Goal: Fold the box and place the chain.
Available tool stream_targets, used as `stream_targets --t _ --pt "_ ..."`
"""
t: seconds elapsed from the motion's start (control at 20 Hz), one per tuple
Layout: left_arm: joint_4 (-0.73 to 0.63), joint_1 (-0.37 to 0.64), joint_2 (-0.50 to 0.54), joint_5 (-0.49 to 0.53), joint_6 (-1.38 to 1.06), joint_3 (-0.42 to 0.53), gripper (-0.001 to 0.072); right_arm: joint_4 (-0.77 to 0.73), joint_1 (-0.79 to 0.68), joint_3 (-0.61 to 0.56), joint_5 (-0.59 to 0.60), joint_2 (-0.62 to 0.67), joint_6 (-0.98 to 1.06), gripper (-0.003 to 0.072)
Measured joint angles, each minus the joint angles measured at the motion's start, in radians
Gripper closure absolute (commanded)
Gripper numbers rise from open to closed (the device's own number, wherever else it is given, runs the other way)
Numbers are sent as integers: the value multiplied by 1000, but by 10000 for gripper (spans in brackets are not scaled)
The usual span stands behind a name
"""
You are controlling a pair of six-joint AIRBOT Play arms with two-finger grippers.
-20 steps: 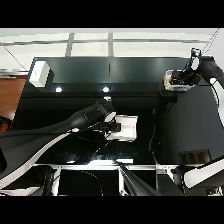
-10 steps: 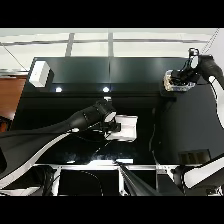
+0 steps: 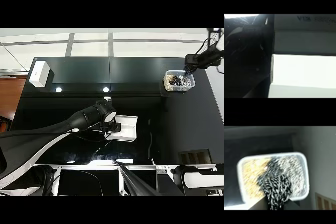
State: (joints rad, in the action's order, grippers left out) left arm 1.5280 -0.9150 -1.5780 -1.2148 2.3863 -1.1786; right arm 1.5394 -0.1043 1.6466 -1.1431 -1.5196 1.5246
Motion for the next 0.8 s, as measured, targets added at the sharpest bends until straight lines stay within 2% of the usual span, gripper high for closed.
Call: stream_targets --t 0.15,0.3,0.55,0.8 --pt "0 0 0 0 0 0 684 -127 2 -10 -124 113 -86 681" --pt "0 0 0 0 0 0 684 -270 13 -98 -228 247 -162 681" --pt "0 0 0 0 0 0 684 -449 62 -410 -300 504 -242 680" --pt "0 0 0 0 0 0 684 -642 172 -731 -297 618 -273 680"
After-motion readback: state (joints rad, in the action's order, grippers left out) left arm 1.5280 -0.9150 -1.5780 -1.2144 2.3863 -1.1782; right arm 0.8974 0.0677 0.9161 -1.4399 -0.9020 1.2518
